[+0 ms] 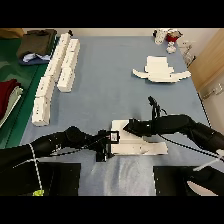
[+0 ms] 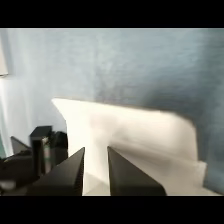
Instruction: Fold the box.
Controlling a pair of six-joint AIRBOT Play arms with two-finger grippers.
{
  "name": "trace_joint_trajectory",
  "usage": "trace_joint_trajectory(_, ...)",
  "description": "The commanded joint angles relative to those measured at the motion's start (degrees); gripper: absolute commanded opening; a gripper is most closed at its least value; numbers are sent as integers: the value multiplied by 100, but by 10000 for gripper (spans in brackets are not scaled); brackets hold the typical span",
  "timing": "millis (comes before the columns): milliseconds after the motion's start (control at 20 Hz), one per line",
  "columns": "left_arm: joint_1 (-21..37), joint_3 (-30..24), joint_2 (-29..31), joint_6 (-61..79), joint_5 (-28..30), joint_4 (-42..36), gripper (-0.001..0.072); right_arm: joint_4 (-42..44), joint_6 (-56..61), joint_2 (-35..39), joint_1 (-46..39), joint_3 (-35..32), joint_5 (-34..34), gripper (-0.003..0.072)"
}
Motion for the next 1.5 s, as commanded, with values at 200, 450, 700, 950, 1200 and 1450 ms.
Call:
trace_joint_trajectory(200,2,2,0,4,-7,4,514,-70,-284,-723,4,33,201,219)
trace_joint_trajectory(450,2,2,0,4,-7,4,514,-372,-841,-317,2,396,-68,219)
trace_joint_trajectory(700,2,2,0,4,-7,4,514,-2194,-1751,957,4,761,-1952,220)
trace_joint_trajectory(950,2,2,0,4,-7,2,514,-3095,-2846,2205,7,343,-3556,318)
trace_joint_trajectory(1200,0,2,0,4,-7,4,514,-3609,-4072,2581,7,-354,-3390,538)
trace_joint_trajectory(1450,0,2,0,4,-7,2,514,-3554,-5622,2129,17,-723,-2065,665)
